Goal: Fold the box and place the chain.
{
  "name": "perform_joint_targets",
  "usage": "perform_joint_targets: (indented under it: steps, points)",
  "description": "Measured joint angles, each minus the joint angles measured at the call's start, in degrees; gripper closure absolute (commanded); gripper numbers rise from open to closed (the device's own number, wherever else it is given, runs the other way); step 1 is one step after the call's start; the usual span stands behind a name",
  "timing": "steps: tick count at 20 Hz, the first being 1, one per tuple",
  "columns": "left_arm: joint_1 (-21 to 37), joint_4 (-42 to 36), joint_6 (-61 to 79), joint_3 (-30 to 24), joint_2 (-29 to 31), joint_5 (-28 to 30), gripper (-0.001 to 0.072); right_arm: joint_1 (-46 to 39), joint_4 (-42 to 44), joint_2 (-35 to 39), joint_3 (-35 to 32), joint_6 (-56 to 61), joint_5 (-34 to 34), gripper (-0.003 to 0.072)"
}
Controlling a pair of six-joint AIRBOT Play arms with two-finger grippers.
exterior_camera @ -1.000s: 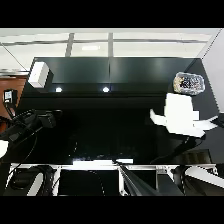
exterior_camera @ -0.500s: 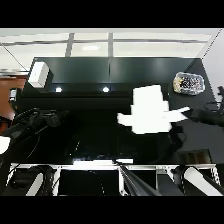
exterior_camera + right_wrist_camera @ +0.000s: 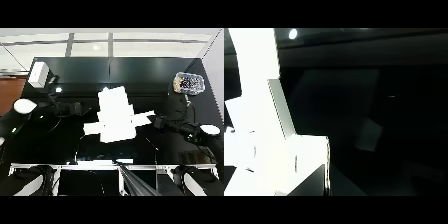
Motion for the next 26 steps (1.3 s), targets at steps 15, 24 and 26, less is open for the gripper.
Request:
perform_joint_targets:
  steps: [15,24,26]
  points:
    - [-0.5,-8.4,18.3,14.4,-31.6,-28.3,0.0125,10.3,2.9,0.6,-0.9,-0.2,-7.2,0.0676]
    - [-3.1,-5.1,25.0,19.3,-35.1,-31.7,0.0656,10.3,3.0,0.6,-0.9,0.0,-7.5,0.0675]
    - [-3.1,-4.8,26.1,20.0,-35.2,-32.2,0.0684,10.4,2.7,0.6,-0.9,0.0,-7.4,0.0429]
